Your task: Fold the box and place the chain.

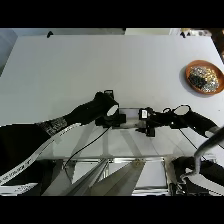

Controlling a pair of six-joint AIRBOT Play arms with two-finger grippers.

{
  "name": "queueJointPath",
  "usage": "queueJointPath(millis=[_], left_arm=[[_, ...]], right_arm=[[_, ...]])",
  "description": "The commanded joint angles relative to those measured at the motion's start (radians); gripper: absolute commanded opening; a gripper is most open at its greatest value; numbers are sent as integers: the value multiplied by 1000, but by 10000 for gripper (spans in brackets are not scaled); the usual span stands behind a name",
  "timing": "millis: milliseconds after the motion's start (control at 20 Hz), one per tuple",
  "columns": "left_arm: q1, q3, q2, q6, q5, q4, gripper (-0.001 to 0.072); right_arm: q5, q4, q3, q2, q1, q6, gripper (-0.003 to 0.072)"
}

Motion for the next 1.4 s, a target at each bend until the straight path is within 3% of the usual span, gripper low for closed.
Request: queueJointPath(millis=[0, 150, 200, 250, 350, 650, 850, 1000, 1200, 1350], left_arm=[[-1, 0, 1, 0, -4, 23, 271], [-3, 0, 0, 0, -4, 32, 269], [-5, 0, 0, 0, -2, 32, 236], [-8, 0, 1, 0, 2, 33, 111], [-16, 0, 1, 0, 6, 36, 5], [-34, 0, 1, -1, -1, 47, 6], [-30, 0, 29, 10, -14, 50, 116], [-16, 0, 89, 73, -16, 51, 313], [2, 0, 187, 196, -67, 49, 323], [6, 0, 268, 386, -160, 47, 349]], right_arm=[[0, 0, 0, 0, 0, 0, 457], [0, 0, 0, 0, 0, 0, 457], [0, 0, 0, 0, 0, 0, 457], [0, 0, 0, 0, 0, 0, 457], [0, 0, 0, 0, 0, 0, 457], [0, 0, 0, 0, 0, 0, 457], [1, 0, 0, 0, 0, 0, 457], [0, 0, 0, 0, 0, 0, 457], [1, 0, 0, 0, 0, 0, 457], [0, 0, 0, 0, 0, 0, 457]])
